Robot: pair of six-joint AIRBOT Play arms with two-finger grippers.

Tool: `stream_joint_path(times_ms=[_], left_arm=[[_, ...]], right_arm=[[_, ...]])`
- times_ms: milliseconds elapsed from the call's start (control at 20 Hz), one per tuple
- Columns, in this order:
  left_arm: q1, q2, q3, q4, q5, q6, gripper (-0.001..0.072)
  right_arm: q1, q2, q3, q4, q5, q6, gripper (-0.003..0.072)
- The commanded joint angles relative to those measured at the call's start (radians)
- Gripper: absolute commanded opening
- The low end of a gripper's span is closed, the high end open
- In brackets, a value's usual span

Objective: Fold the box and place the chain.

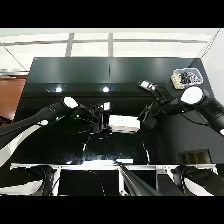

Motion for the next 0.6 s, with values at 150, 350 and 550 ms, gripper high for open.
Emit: stream_joint_path(times_ms=[150, 350, 550], left_arm=[[0.0, -0.001, 0.001, 0.0, 0.0, 0.0, 0.0412], [0.0, -0.001, 0.001, 0.0, 0.0, 0.0, 0.0412], [0.0, -0.001, 0.001, 0.0, 0.0, 0.0, 0.0411]], right_arm=[[-0.042, -0.029, -0.166, 0.44, -0.029, 0.123, 0.0003], [-0.026, -0.119, -0.17, 0.469, -0.071, 0.118, 0.0003], [-0.012, -0.184, -0.17, 0.461, -0.138, 0.118, 0.0005]])
